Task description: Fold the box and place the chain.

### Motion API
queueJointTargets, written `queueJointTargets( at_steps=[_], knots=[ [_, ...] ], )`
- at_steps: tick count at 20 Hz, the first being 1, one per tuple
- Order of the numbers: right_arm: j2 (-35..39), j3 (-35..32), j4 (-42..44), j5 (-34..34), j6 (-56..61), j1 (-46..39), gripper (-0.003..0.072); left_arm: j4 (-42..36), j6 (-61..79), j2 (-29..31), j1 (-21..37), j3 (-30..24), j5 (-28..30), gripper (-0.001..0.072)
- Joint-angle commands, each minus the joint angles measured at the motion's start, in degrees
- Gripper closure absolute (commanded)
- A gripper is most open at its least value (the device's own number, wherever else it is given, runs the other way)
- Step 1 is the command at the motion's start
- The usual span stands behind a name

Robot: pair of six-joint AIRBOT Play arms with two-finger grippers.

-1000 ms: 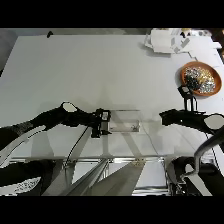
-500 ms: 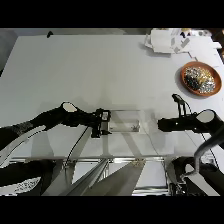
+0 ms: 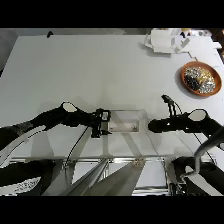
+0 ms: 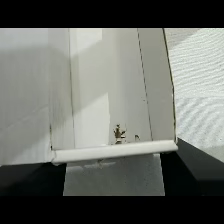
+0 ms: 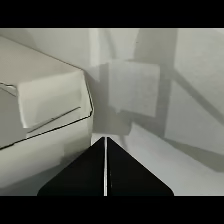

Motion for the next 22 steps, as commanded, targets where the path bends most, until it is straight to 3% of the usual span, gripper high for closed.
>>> queueJointTargets(
  at_steps=[1, 4, 9, 13, 16, 18, 22],
  knots=[
    [3.8, 0.0, 1.3, -0.4, -1.6, 0.7, 0.0613, 0.0, 0.0, 0.0, 0.0, 0.0, 0.0, 0.0560],
    [8.0, 0.0, 2.2, 0.3, -1.6, 0.7, 0.0478, 0.0, 0.0, 0.0, 0.0, 0.0, 0.0, 0.0560],
    [8.8, 0.0, 3.6, 1.9, -1.6, 0.8, 0.0392, 0.0, 0.0, 0.0, 0.0, 0.0, 0.0, 0.0560],
    [8.8, 0.0, 4.0, 1.3, -1.3, 3.1, 0.0384, 0.0, 0.0, 0.0, 0.0, 0.0, 0.0, 0.0560],
    [8.0, 0.1, 0.2, -3.8, 4.4, 7.6, 0.0384, 0.0, 0.0, 0.0, 0.0, 0.0, 0.0, 0.0560],
    [7.2, 0.8, -2.2, -4.9, 8.0, 10.1, 0.0343, 0.0, 0.0, 0.0, 0.0, 0.0, 0.0, 0.0560],
    [6.9, 6.0, -4.6, -8.1, 16.2, 16.0, 0.0346, 0.0, 0.0, 0.0, 0.0, 0.0, 0.0, 0.0560]
  ],
)
